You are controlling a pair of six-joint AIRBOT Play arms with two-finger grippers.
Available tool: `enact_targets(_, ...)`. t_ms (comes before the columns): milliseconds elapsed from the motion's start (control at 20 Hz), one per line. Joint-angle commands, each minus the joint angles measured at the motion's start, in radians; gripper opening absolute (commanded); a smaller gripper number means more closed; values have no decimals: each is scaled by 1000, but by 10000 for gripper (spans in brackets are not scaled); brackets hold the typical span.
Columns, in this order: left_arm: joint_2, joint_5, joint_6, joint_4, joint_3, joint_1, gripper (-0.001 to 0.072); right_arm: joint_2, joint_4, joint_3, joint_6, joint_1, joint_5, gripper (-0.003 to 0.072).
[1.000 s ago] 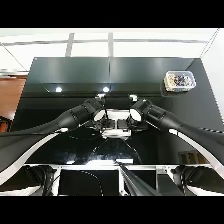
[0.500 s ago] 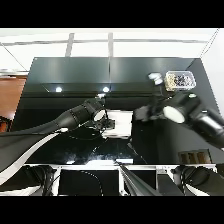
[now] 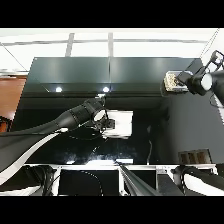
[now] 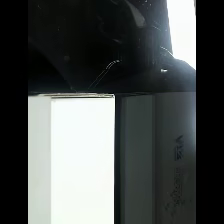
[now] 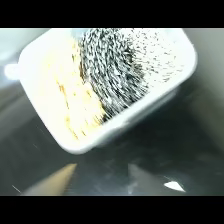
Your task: Fold the box and place the chain.
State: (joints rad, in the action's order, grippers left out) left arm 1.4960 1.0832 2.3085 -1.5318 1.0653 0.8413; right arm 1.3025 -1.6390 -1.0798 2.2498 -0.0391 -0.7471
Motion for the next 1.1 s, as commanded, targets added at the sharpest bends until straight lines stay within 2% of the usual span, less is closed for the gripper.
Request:
enact_targets(0, 0, -2, 0, 0, 1, -2, 31, 215, 477, -209, -275, -146, -79, 720)
enact_targets(50, 0, 0, 0, 0, 1, -2, 32, 272, 511, -282, -268, -156, -150, 720)
enact_targets(150, 0, 1, -1, 0, 1, -2, 31, 360, 484, -403, -146, -158, -259, 720)
enact_targets(300, 0, 1, -1, 0, 1, -2, 31, 424, 482, -487, -120, -150, -255, 720)
enact_targets(550, 0, 3, -1, 0, 1, -2, 31, 471, 455, -492, -41, -148, -229, 720)
enact_targets(600, 0, 3, -2, -1, 1, -2, 31, 478, 447, -492, -42, -146, -230, 642)
enact_targets(1050, 0, 3, -1, 0, 1, -2, 31, 542, 433, -492, -55, -96, -200, 609)
